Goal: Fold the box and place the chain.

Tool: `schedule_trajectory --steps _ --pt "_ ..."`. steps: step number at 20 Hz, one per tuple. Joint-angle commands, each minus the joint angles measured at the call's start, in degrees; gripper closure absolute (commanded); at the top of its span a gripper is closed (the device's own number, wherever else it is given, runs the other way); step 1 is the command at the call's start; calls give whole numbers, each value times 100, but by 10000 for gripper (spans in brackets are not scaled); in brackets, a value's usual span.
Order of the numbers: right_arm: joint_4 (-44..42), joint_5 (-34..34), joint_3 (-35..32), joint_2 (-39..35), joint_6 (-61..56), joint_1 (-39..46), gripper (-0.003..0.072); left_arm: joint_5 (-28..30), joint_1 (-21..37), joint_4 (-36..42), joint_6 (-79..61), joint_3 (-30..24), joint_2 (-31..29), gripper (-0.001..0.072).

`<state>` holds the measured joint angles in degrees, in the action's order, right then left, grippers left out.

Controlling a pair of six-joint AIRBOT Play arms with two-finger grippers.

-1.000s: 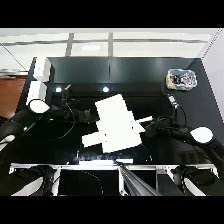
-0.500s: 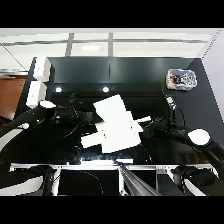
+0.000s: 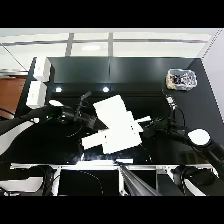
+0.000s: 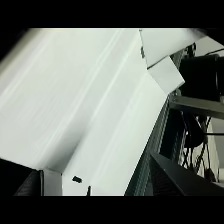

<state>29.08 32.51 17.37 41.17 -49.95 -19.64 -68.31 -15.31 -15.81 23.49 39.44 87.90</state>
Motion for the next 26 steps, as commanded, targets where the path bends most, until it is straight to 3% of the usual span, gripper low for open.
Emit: schedule_trajectory --steps 1,3,5,6,7,9,11,12,13,14,18,21,24,26 --pt "7 9 -2 -2 -55 -7 637 -306 -96 -219 -151 247 234 35" --pt "7 28 -2 -2 -66 -7 637 -424 -90 -221 -151 337 352 161" --pt "9 59 -2 -2 -66 -7 637 -431 -90 -221 -151 369 374 388" --pt "13 68 -2 -2 -63 -7 637 -435 -87 -225 -151 378 374 469" --pt "13 68 -2 -2 -63 -7 637 -435 -87 -269 -151 391 374 497" --pt "11 72 0 -2 -63 0 637 -409 -76 -391 -352 398 372 684" --pt "20 98 9 -2 -63 15 612 -566 -68 -522 -387 413 372 685" --pt "57 195 39 -4 -66 90 372 -616 -68 -632 -385 452 365 686" --pt "151 367 109 -4 -76 240 46 -640 -68 -713 -385 496 352 686" --pt "321 627 227 -4 -76 439 -17 -654 -68 -769 -385 546 326 687" --pt "1853 2017 1222 -4 -57 1412 -17 -636 -111 -905 -815 748 2 690" --pt "3027 2699 1779 -4 348 1641 -17 -44 -387 -1620 -1128 715 -658 691" --pt "3034 2809 1679 13 752 1631 -17 1005 -852 -1314 -2369 337 -1333 688" --pt "2907 2771 1469 13 1062 1628 -16 1093 -1113 -1292 -2903 221 -1322 686"
